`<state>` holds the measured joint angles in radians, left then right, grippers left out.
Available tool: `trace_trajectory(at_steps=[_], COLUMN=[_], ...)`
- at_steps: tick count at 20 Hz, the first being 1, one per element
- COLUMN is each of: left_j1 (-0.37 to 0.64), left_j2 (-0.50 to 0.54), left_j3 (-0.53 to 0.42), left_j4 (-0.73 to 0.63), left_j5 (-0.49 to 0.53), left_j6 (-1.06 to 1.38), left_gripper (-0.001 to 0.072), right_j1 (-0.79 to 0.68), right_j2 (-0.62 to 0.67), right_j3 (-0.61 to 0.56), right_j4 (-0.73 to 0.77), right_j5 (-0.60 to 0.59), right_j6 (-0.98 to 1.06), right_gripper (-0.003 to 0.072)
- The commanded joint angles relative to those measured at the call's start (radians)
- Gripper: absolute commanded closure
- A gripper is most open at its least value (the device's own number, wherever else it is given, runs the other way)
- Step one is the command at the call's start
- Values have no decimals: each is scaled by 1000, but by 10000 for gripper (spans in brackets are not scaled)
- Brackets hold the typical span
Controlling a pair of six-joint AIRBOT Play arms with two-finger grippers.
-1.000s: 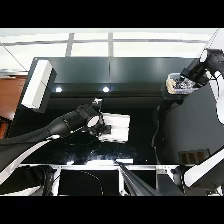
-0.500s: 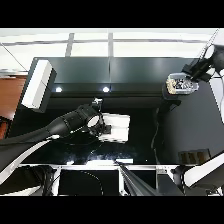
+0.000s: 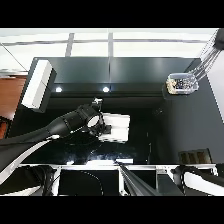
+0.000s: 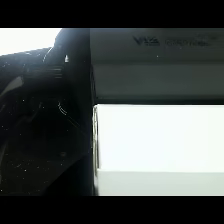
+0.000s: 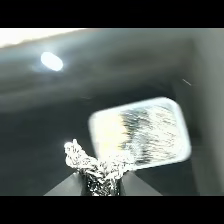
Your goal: Fold the box and place the chain.
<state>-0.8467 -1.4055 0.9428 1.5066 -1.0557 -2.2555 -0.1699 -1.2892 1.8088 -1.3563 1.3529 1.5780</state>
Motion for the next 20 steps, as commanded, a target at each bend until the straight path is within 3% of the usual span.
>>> trace_trajectory(at_steps=[1,6,10,12,15,20], left_j1=[0,1,0,1,0,0], left_j2=[0,0,0,0,0,0], left_j3=[0,0,0,0,0,0], left_j4=[0,0,0,0,0,0], left_j5=[0,0,0,0,0,0], left_j6=[0,0,0,0,0,0], left_gripper=[679,679,680,680,679,679], right_j1=[37,166,354,463,583,701], right_j2=[198,284,285,284,284,283], right_j3=[0,-1,-99,-180,-339,-582], right_j4=[131,231,382,409,415,476], right_j5=[80,341,447,394,204,-35], right_j6=[-57,-57,-89,-98,-98,-98], right_gripper=[672,672,671,671,671,671])
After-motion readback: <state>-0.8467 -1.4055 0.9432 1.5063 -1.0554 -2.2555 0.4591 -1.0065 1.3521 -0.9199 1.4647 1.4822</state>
